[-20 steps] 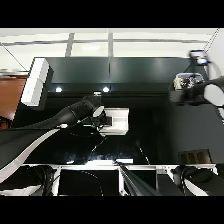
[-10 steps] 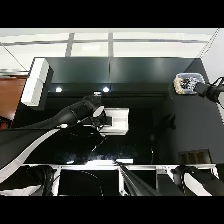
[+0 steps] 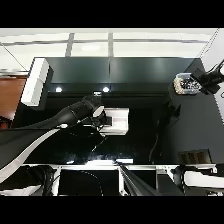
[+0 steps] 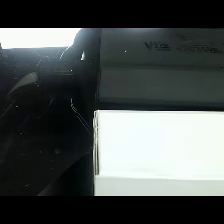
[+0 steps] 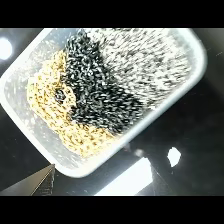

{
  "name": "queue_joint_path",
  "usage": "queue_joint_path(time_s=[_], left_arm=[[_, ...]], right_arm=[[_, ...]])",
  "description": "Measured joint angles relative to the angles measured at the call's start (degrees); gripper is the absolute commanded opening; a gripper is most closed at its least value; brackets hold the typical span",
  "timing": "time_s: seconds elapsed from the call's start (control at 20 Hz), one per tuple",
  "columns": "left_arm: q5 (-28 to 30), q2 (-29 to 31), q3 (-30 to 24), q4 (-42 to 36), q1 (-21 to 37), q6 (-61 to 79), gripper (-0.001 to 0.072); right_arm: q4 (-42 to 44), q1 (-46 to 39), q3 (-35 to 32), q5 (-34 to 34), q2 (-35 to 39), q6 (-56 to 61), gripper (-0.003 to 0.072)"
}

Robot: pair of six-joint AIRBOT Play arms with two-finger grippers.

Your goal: Fold the box and place the chain.

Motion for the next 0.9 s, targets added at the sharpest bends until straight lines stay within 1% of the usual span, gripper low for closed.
queue_joint_path(time_s=[0.2, 0.5, 0.65, 0.9], left_arm=[[0.0, 0.0, 0.0, 0.02, 0.0, 0.0, 0.0033], [0.0, 0.0, 0.0, 0.0, 0.0, -0.04, 0.0033], [0.0, 0.0, 0.02, 0.0, 0.0, -0.07, 0.0033], [0.0, 0.0, 0.02, -0.04, -0.02, -0.07, 0.0033]], right_arm=[[-0.07, -1.18, 9.27, 4.61, -6.73, 1.05, 0.0686], [-2.91, -2.25, 17.97, 9.79, -14.19, 2.73, 0.0686], [-5.18, -2.69, 20.13, 11.61, -16.68, 3.61, 0.0686], [-7.02, -3.69, 21.27, 11.3, -19.74, 4.42, 0.0685]])
